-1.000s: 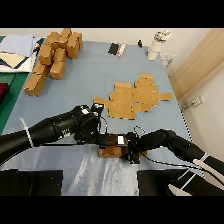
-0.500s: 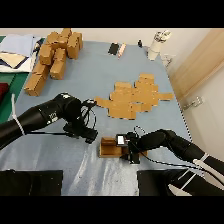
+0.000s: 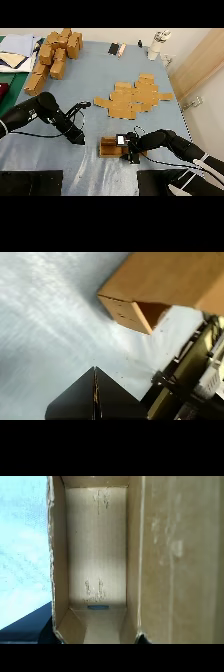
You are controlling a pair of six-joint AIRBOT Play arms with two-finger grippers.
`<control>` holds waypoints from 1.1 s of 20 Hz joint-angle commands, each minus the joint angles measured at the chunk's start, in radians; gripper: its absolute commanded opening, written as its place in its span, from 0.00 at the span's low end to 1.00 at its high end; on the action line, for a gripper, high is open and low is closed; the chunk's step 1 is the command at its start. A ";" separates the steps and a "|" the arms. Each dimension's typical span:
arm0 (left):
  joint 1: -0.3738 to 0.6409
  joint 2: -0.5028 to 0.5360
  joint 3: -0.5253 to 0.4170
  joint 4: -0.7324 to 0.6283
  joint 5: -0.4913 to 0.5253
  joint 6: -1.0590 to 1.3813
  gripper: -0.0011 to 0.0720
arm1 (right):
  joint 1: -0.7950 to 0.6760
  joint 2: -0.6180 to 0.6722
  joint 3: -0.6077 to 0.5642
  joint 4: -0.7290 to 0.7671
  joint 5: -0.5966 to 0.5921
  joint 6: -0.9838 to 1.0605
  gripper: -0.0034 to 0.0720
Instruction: Fold the box.
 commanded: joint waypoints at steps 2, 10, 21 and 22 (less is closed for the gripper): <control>0.048 0.006 -0.157 -0.218 0.111 0.508 0.03 | 0.000 0.001 0.000 0.000 0.000 0.000 0.71; -0.166 0.093 -0.224 -0.212 0.536 0.969 0.03 | 0.000 0.001 0.000 0.000 0.000 0.000 0.71; -0.295 0.190 -0.406 -0.346 0.645 1.157 0.94 | 0.000 0.001 0.000 0.000 0.000 0.000 0.71; -0.295 0.185 -0.406 -0.373 0.656 1.157 0.97 | 0.000 0.001 0.000 0.000 0.000 0.000 0.71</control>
